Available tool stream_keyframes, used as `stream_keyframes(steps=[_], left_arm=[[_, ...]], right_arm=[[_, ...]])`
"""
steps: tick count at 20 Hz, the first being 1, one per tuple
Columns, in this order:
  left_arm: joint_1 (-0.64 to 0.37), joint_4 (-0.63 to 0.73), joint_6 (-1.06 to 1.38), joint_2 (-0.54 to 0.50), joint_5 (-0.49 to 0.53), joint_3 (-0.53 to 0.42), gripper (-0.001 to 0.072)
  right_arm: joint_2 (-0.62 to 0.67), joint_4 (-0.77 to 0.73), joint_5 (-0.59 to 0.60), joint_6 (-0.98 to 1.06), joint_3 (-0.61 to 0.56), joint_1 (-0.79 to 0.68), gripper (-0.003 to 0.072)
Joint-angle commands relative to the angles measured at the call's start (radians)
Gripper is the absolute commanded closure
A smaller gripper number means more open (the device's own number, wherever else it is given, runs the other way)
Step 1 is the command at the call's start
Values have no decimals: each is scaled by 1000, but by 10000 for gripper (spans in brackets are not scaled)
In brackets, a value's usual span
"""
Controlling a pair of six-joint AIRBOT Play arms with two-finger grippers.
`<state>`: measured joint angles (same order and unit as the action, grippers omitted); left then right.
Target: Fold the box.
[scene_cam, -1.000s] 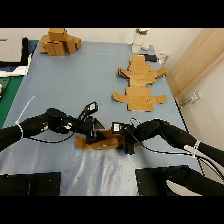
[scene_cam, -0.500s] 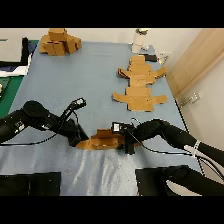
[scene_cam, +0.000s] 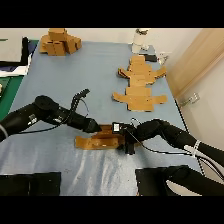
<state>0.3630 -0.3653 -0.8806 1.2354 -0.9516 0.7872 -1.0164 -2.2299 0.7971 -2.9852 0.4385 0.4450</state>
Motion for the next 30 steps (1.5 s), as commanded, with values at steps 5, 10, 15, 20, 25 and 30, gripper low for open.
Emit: stream_keyframes(steps=[5, 10, 15, 20, 25, 30], left_arm=[[8, -137, -142, 263, 67, 93, 703], [13, -117, -112, 267, 85, 103, 702], [-6, -100, 71, 64, 65, 112, 702], [-8, -109, 367, -214, -96, 34, 702], [-82, -121, 851, -358, -45, -182, 185], [-68, -57, 1167, -326, 196, -371, 14]], right_arm=[[0, 13, 1, 0, 1, -1, 150], [0, 16, 1, 0, 1, -1, 151], [0, 17, 1, 0, 1, -1, 151], [0, 17, 1, 0, 1, -1, 150], [0, 17, 2, 0, 1, -1, 151], [0, 25, 2, 0, 0, -2, 151]])
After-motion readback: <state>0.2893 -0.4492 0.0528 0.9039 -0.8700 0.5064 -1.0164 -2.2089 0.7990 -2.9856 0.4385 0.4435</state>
